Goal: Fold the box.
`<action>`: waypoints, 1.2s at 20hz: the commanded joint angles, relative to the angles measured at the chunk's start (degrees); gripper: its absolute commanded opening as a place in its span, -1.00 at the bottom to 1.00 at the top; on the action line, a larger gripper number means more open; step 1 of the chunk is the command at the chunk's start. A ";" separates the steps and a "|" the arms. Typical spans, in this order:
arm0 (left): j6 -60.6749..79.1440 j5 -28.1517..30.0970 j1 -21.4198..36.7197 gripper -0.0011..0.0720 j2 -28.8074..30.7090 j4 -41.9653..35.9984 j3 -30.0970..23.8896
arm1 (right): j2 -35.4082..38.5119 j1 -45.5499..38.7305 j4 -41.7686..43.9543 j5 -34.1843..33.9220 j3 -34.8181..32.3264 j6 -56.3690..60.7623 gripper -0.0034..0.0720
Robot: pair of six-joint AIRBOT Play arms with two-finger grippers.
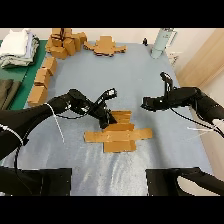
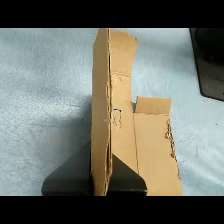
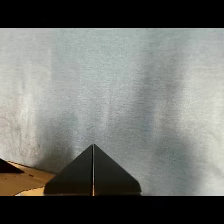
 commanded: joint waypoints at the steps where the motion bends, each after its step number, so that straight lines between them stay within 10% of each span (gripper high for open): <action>1: -0.50 -0.74 -0.07 -0.94 -0.04 0.13 -0.07 | 0.00 0.04 0.02 0.20 0.02 -0.22 -0.90; 15: -0.92 -1.92 0.04 -0.94 -0.02 0.13 -1.84 | 0.26 1.42 -0.70 -1.18 0.04 -0.17 -0.90; 24: -0.92 -1.97 0.04 -0.94 -0.02 0.11 -1.84 | 15.32 22.91 -34.07 -16.37 -0.59 25.70 -0.90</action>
